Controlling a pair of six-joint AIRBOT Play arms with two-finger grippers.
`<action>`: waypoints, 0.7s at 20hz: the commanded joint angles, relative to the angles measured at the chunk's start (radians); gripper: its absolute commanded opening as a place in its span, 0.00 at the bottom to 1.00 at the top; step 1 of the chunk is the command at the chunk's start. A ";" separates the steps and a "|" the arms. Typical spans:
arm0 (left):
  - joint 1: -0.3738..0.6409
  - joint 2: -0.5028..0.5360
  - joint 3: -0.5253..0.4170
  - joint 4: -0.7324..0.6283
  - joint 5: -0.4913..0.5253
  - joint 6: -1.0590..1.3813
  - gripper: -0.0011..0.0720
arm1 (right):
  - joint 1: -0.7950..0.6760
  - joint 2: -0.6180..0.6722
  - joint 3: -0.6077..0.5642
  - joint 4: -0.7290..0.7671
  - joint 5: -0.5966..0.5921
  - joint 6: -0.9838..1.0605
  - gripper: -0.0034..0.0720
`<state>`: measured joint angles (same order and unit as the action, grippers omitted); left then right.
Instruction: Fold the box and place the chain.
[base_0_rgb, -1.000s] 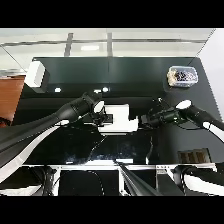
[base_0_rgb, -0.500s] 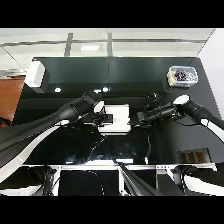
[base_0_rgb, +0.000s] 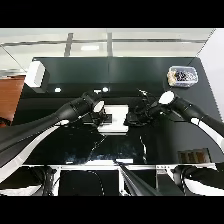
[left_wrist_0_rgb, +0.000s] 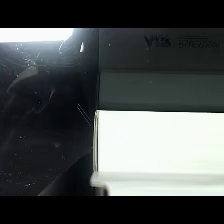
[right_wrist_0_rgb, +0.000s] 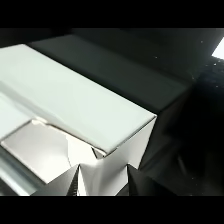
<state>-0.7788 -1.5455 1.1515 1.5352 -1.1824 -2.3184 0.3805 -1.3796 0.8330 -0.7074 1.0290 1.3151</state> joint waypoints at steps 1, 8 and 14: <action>0.000 0.000 0.001 -0.003 0.003 -0.001 0.05 | 0.066 -0.002 0.037 -0.160 -0.037 0.183 0.49; 0.000 0.000 0.001 -0.003 0.003 -0.001 0.05 | 0.200 -0.039 0.206 -0.588 0.070 0.577 0.49; 0.000 0.000 0.001 -0.003 0.003 -0.001 0.05 | 0.279 -0.077 0.239 -0.694 0.085 0.735 0.48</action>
<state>-0.7788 -1.5455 1.1515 1.5311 -1.1782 -2.3207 0.6270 -1.4448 1.0557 -1.3136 1.0985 1.9369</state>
